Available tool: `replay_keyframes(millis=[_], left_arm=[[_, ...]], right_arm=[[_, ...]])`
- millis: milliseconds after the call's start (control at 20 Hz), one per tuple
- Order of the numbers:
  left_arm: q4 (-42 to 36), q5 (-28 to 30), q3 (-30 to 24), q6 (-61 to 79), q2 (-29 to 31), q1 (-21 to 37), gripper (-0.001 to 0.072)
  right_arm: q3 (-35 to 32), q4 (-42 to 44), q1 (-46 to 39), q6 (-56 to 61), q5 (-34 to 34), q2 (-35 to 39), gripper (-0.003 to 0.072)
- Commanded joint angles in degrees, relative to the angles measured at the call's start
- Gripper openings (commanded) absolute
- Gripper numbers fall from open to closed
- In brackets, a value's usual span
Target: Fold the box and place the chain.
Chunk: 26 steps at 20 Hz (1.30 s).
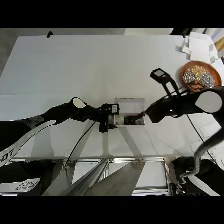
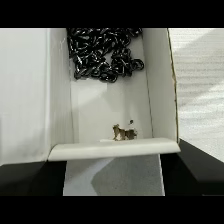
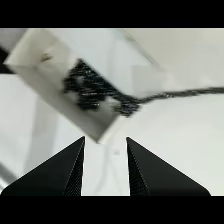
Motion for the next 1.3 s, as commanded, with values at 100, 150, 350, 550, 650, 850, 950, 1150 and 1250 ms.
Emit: replay_keyframes(millis=[100,150,350,550,650,850,950,1150,1250], left_arm=[[0.0,0.0,0.0,0.0,0.0,0.0,0.0273],[0.0,0.0,0.0,0.0,0.0,0.0,0.0273],[0.0,0.0,0.0,0.0,0.0,0.0,0.0273],[0.0,0.0,0.0,0.0,0.0,0.0,0.0273],[0.0,0.0,0.0,0.0,0.0,0.0,0.0273],[0.0,0.0,0.0,0.0,0.0,0.0,0.0273],[0.0,0.0,0.0,0.0,0.0,0.0,0.0273],[0.0,0.0,0.0,0.0,0.0,0.0,0.0273],[0.0,0.0,0.0,0.0,0.0,0.0,0.0273]], right_arm=[[0.5,-20.1,0.0,13.3,-3.0,2.6,0.0297],[0.5,-21.9,0.0,15.5,-4.6,2.6,0.0297],[0.5,-22.0,-5.6,19.2,-11.8,1.3,0.0297],[0.5,-18.4,-15.9,17.5,-13.1,-2.9,0.0297],[0.5,-16.2,-19.8,14.2,-13.1,-5.3,0.0297],[0.5,-14.8,-23.2,12.0,-13.9,-10.7,0.0297],[0.5,-14.6,-23.3,12.0,-15.8,-13.6,0.0297],[0.6,-13.2,-23.3,12.0,-20.1,-17.9,0.0297],[0.7,-13.2,-23.3,12.0,-20.9,-19.9,0.0298]])
